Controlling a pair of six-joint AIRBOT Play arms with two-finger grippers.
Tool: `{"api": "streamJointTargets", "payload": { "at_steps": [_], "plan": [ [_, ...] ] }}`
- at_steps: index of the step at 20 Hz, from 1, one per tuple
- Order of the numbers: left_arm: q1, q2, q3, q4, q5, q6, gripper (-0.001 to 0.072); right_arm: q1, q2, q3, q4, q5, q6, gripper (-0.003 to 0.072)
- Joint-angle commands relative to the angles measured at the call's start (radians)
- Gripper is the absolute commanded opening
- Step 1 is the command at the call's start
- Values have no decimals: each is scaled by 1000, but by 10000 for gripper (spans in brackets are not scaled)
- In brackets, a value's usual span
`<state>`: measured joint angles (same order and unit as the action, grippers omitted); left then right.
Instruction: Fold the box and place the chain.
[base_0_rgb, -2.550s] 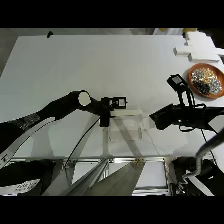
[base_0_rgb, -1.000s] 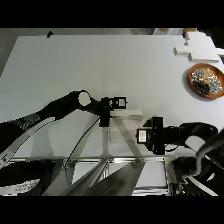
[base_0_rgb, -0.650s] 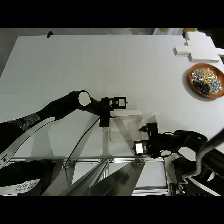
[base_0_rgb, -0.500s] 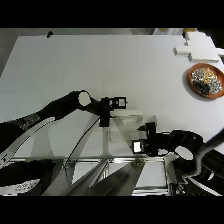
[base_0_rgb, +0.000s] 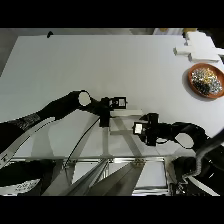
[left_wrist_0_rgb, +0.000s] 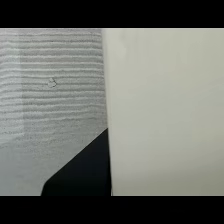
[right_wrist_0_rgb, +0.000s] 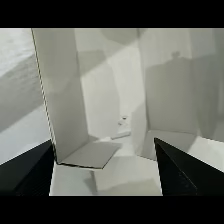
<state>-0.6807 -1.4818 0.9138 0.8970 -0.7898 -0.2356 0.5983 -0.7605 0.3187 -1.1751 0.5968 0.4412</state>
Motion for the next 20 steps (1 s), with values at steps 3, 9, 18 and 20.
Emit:
{"api": "streamJointTargets", "payload": {
  "at_steps": [3, 9, 18, 20],
  "plan": [
    [0, 1, 0, 0, 0, 0, 10, -90, -3, 16, 110, 25, -140, 663],
    [0, 1, 0, 0, 0, 0, 10, -162, -5, 49, 130, 32, -204, 663],
    [0, 1, 0, 0, 0, 0, 10, -255, -51, 49, 278, 89, -377, 661],
    [0, 1, 0, 0, 0, 0, 10, -291, -55, 49, 334, 128, -452, 661]
  ]
}}
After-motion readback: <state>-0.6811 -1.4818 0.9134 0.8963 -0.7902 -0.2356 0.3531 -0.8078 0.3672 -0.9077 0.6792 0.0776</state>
